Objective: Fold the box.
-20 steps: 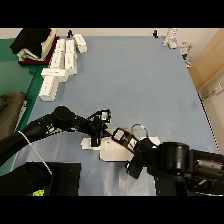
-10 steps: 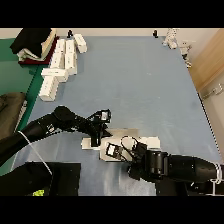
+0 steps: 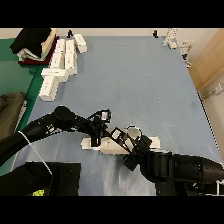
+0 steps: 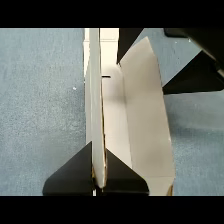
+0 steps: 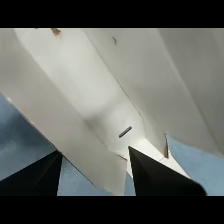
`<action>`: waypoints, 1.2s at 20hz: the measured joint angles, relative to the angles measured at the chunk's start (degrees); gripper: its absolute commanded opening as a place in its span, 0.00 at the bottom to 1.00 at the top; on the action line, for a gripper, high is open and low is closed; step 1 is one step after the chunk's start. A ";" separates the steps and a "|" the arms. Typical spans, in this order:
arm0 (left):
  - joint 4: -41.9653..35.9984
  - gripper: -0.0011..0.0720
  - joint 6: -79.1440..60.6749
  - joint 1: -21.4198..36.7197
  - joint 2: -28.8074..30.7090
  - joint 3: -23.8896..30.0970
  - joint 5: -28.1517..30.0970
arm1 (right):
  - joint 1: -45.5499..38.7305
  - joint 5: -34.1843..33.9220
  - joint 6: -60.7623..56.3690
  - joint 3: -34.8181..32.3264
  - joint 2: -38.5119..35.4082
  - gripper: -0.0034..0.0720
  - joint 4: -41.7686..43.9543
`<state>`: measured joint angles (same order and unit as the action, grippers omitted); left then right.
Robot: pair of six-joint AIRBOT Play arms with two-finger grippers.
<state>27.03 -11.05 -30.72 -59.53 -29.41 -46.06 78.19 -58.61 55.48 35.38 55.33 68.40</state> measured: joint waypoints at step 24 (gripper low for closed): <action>-0.02 0.04 0.00 0.00 0.00 0.00 0.00 | -7.78 1.16 21.16 -3.23 -9.27 1.00 8.94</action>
<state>27.00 -11.05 -30.72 -59.53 -29.41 -46.06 70.41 -57.45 76.64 32.14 46.06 77.34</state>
